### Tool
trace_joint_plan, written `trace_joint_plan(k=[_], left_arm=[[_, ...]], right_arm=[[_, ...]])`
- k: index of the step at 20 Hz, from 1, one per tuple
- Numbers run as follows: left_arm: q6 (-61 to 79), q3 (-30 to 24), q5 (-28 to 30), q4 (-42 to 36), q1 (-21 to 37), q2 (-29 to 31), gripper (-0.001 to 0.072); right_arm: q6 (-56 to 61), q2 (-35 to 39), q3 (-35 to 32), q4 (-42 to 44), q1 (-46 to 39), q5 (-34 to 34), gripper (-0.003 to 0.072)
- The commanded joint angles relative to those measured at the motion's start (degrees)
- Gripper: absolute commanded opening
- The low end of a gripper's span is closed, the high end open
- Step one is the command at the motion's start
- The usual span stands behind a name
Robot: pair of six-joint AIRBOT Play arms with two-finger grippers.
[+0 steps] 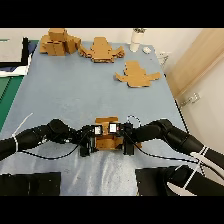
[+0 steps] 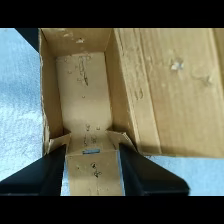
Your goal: Fold the box.
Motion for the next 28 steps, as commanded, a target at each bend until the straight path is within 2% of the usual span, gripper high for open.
trace_joint_plan(k=[1,5,7,11,13,15,18,19,20,28], left_arm=[[-0.04,-0.02,0.00,-0.02,0.04,-0.02,0.0510],[-0.04,-0.02,0.00,-0.02,0.04,-0.02,0.0510],[-0.04,-0.02,0.00,-0.02,0.04,-0.02,0.0510],[-0.04,-0.02,0.00,-0.02,0.04,-0.02,0.0510],[-0.04,-0.02,0.00,-0.02,0.04,-0.02,0.0509],[-0.04,-0.02,0.00,-0.02,0.04,-0.02,0.0509],[-0.04,-0.02,0.00,-0.02,0.04,-0.02,0.0509],[-0.04,-0.02,0.00,-0.02,0.04,-0.02,0.0510],[-0.04,-0.02,0.00,-0.02,0.04,-0.02,0.0510],[-0.02,-0.02,0.00,-0.02,0.04,-0.02,0.0510]], right_arm=[[0.00,-0.15,-0.04,0.26,0.04,0.07,0.0514],[1.16,0.02,0.02,-0.24,0.04,-0.72,0.0514],[8.96,1.11,0.35,-4.66,0.04,-3.17,0.0514],[45.53,5.38,3.61,-23.06,0.02,-13.81,0.0499],[56.28,7.74,4.20,-28.61,-0.11,-18.14,0.0491],[66.79,10.47,4.28,-32.17,-0.13,-21.18,0.0160],[86.33,13.09,4.24,-37.13,-0.33,-24.65,0.0146],[90.40,13.09,4.13,-37.86,-1.11,-26.12,0.0072],[91.95,12.83,3.93,-37.51,-2.21,-26.34,0.0020],[89.55,4.15,0.44,-34.47,-4.72,-20.70,0.0006]])
